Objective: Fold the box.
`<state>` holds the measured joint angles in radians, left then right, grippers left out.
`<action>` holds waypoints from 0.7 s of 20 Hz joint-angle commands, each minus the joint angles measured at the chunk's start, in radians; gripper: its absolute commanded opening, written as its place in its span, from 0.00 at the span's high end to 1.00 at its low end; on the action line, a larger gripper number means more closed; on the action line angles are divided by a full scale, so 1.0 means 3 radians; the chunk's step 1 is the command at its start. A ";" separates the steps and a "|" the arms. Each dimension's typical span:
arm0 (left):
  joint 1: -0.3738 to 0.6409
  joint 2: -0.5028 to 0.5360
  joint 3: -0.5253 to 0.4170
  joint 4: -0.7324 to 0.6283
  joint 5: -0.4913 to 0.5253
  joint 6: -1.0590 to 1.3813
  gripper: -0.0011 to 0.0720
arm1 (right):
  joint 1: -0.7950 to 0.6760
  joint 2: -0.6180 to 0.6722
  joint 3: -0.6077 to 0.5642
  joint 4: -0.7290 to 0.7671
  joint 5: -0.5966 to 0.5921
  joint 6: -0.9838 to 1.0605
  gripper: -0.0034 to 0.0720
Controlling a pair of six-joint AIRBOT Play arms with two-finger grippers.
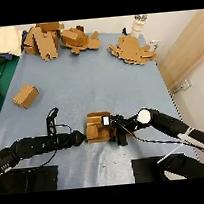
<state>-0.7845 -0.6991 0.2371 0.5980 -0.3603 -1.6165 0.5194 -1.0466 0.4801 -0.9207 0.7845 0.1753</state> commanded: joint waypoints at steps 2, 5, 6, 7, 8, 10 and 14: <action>0.0003 0.0003 0.0003 0.0038 0.0155 -0.0058 0.50 | 0.0000 0.0001 0.0003 0.0001 0.0003 0.0000 0.18; 0.0003 0.0008 0.0003 0.0038 0.0181 -0.0075 0.50 | 0.0000 0.0001 0.0003 0.0001 0.0006 0.0000 0.18; 0.0003 0.0010 0.0009 0.0038 0.0179 -0.0074 0.49 | 0.0000 0.0001 0.0003 0.0001 0.0006 0.0000 0.18; 0.0003 0.0009 0.0024 0.0039 0.0181 -0.0071 0.49 | 0.0000 0.0001 0.0003 0.0001 0.0006 0.0000 0.18; 0.0003 0.0009 0.0051 0.0039 0.0179 -0.0031 0.49 | 0.0000 0.0001 0.0003 0.0001 0.0005 0.0000 0.18; 0.0003 0.0005 0.0134 0.0062 0.0106 0.0090 0.49 | 0.0000 0.0001 0.0003 0.0001 0.0005 0.0000 0.18; 0.0003 -0.0139 0.0290 0.0251 -0.0189 -0.0038 0.49 | 0.0000 0.0001 0.0003 0.0001 0.0005 0.0000 0.18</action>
<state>-0.7837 -0.7151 0.2974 0.6380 -0.3630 -1.6073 0.5194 -1.0466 0.4801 -0.9203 0.7868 0.1753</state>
